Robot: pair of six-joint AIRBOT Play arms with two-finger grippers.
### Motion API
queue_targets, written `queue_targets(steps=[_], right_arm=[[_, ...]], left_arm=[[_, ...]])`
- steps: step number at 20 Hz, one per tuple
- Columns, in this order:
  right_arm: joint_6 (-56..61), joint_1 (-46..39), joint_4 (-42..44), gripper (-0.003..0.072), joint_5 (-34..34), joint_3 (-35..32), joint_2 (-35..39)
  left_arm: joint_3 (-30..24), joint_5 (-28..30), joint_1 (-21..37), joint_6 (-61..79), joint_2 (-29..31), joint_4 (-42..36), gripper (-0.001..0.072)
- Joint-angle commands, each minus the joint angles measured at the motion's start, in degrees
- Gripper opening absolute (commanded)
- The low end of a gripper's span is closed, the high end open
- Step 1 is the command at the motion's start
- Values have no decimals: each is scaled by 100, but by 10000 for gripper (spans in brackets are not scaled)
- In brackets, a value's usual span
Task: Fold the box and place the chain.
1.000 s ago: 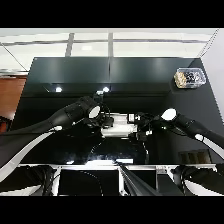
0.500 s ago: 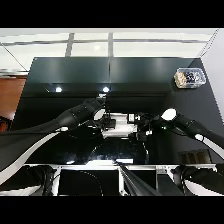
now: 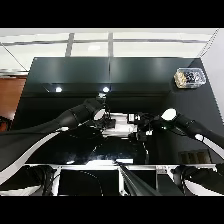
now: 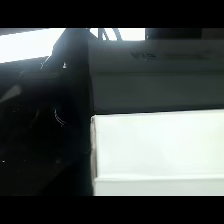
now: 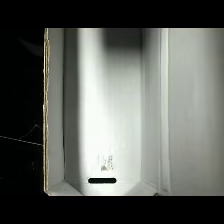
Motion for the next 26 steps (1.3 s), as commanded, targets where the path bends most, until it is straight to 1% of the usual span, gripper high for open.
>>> queue_targets(steps=[1,2,6,7,8,9,13,14,15,16,18,20,22,24,26], right_arm=[[33,4,17,245,0,0,0],[33,4,17,245,0,0,0],[33,4,17,245,0,0,0],[33,4,17,245,0,0,0],[33,4,17,245,0,0,2],[33,4,17,245,0,0,0],[35,2,13,247,2,0,2],[144,-4,13,367,-4,2,2],[299,-2,15,599,-17,2,17],[450,-2,13,633,-11,7,72],[896,-17,-146,633,70,11,356],[1325,-26,-680,632,208,31,780],[1513,-26,-1185,631,461,31,1113],[1528,-24,-1239,631,640,13,1119],[1523,-9,-1266,630,627,-2,1047]], left_arm=[[20,13,-2,-26,-2,-24,341],[20,-2,-2,-26,-2,-17,416],[20,4,-2,-28,-2,-17,408],[20,2,-2,-26,-2,-17,322],[20,9,-2,-24,-2,-17,138],[20,24,-2,9,-2,-20,32],[20,15,-2,7,-2,-22,31],[20,9,-2,7,0,-24,31],[20,0,-2,7,-2,-22,31],[20,-7,0,7,0,-17,31],[20,-31,0,20,0,-13,31],[17,-28,-2,98,11,-15,31],[17,-31,-2,153,17,-20,32],[17,-33,-9,170,17,-22,32],[17,-31,-7,175,17,-17,31]])
